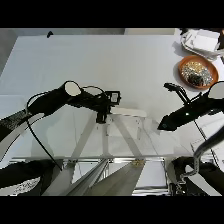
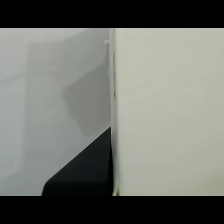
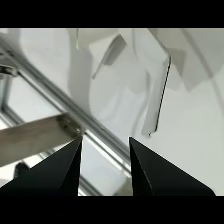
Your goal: Fold the box and place the chain.
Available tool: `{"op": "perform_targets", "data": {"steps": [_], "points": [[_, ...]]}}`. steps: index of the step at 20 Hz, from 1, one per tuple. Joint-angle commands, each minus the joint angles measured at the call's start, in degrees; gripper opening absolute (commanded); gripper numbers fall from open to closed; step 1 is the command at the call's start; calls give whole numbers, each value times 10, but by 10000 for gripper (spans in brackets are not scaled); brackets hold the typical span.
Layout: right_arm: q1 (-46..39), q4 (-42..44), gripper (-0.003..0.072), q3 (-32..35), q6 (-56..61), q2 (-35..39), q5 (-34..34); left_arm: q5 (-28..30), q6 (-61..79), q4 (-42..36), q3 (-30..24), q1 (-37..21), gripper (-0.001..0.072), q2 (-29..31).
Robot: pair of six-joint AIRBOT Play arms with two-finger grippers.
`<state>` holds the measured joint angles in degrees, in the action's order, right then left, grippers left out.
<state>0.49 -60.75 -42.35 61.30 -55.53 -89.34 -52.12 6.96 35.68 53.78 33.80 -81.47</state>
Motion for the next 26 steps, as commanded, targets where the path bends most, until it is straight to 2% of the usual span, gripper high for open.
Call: {"op": "perform_targets", "data": {"steps": [1,9,26], "points": [[0,-40,297,-2,4,0,21,52,8,-30,9,8,0,-22],[0,-39,295,-2,4,0,78,50,5,-35,9,8,3,-89],[0,-39,295,-2,4,0,93,50,2,-44,9,8,7,-106]]}}
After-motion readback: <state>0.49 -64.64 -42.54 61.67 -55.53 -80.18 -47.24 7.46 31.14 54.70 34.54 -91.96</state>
